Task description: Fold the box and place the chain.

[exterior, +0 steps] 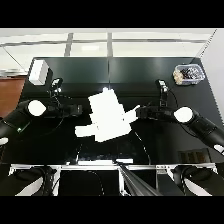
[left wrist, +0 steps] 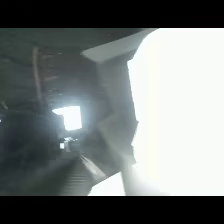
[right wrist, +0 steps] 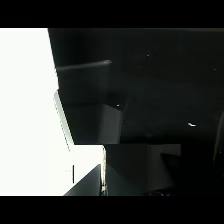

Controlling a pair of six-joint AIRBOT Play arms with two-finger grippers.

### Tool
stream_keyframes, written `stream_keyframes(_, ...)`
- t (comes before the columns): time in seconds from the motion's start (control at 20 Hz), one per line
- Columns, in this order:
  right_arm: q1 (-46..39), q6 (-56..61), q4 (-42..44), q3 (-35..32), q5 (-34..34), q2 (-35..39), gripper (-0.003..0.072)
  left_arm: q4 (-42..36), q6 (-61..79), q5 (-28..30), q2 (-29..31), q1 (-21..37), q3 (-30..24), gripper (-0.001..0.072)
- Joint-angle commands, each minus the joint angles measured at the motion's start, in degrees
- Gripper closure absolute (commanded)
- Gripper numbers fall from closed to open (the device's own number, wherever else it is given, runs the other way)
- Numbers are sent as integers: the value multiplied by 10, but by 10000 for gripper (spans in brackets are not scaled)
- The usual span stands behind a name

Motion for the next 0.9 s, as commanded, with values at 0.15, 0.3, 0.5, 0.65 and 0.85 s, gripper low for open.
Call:
stream_keyframes(0.15, 14, 0, 9, 0, -12, -7, 661, -167, 115, -87, -103, 25, 75, 55)
stream_keyframes(0.3, 14, 0, 9, 0, -12, -7, 661, -325, 232, -168, -199, 50, 95, 66)
stream_keyframes(0.5, 14, 0, 9, 0, -11, -7, 661, -343, 234, -185, -277, 65, 106, 66)
stream_keyframes(0.65, 14, 0, 9, 0, -11, -7, 661, -369, 281, -189, -293, 60, 106, 66)
stream_keyframes(0.85, 14, 0, 5, 0, -12, -7, 661, -395, 440, -250, -298, 59, 117, 88)
